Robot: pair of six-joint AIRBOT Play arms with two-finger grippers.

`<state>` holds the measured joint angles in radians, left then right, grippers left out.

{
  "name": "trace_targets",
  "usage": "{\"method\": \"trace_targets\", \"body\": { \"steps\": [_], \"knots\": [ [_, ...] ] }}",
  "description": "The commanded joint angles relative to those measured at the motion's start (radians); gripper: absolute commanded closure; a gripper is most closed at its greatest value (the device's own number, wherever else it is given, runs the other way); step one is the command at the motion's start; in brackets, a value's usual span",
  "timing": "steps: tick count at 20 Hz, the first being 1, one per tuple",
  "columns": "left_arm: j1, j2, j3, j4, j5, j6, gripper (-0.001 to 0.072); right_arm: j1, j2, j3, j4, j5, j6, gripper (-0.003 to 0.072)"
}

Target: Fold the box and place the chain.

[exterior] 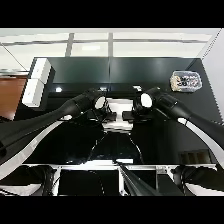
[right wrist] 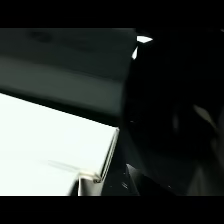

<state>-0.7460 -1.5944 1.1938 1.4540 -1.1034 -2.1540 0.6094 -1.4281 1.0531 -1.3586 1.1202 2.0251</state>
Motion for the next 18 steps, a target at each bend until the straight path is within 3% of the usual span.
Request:
{"method": "trace_targets", "body": {
  "steps": [1,9,10,11,13,14,18],
  "knots": [
    [0.0,0.0,0.0,0.0,-0.001,0.0,0.0682,0.031,-0.023,0.034,-0.084,0.063,0.117,0.0385],
    [0.0,0.0,0.0,0.0,-0.002,0.0,0.0682,0.071,-0.07,0.068,-0.093,0.072,0.179,0.0391],
    [0.0,0.0,0.0,0.0,-0.001,0.001,0.0682,0.072,-0.076,0.073,-0.094,0.074,0.18,0.0449],
    [0.0,0.0,0.0,0.0,-0.001,0.0,0.0683,0.072,-0.078,0.075,-0.093,0.074,0.179,0.0556],
    [0.0,0.0,0.0,0.0,-0.001,0.0,0.0682,0.072,-0.078,0.075,-0.094,0.073,0.195,0.0569],
    [0.0,0.0,0.0,0.0,-0.001,0.0,0.0682,0.071,-0.078,0.075,-0.094,0.073,0.198,0.0671],
    [0.0,0.0,0.0,0.0,-0.001,0.001,0.0682,0.071,-0.079,0.075,-0.093,0.076,0.215,0.0673]
  ]
}}
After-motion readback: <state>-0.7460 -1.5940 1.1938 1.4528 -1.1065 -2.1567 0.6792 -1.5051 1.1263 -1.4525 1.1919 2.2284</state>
